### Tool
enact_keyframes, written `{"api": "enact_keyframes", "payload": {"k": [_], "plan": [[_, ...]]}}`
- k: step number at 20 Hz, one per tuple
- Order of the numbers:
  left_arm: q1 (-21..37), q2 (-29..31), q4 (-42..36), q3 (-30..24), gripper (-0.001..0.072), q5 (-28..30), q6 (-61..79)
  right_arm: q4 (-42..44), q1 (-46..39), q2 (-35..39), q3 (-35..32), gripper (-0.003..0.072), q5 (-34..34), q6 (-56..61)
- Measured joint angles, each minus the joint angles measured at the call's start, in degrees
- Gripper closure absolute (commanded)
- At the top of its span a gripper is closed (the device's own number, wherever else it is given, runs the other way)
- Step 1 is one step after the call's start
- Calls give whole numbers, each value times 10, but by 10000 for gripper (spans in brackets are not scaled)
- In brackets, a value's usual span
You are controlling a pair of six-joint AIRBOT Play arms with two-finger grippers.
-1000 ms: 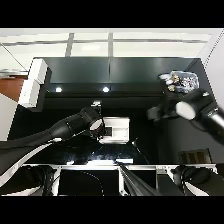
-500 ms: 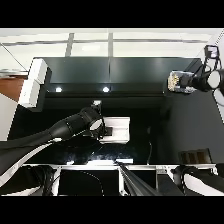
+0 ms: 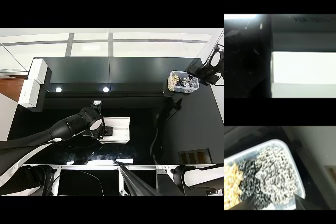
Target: Fold the box and place the chain.
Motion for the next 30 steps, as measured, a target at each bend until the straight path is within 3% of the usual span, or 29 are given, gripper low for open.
{"api": "enact_keyframes", "payload": {"k": [11, 12, 14, 15, 23, 30], "plan": [[0, 0, 0, 0, 677, 0, 0, 20, -16, -81, 29, 158, -31, 15], [0, 0, 0, 0, 677, 0, 0, 23, -17, -83, 30, 215, -38, 15], [0, 0, -1, 0, 677, 0, 0, 29, -20, -86, 31, 542, -47, 15], [0, 0, -1, 0, 677, 0, 0, 30, -22, -87, 31, 625, -53, 16], [0, 0, -3, 0, 677, 0, 0, 90, -35, -70, 89, 644, -7, -53], [0, 0, -7, 0, 677, 1, 0, 115, -42, 41, 142, 644, 42, -164]]}}
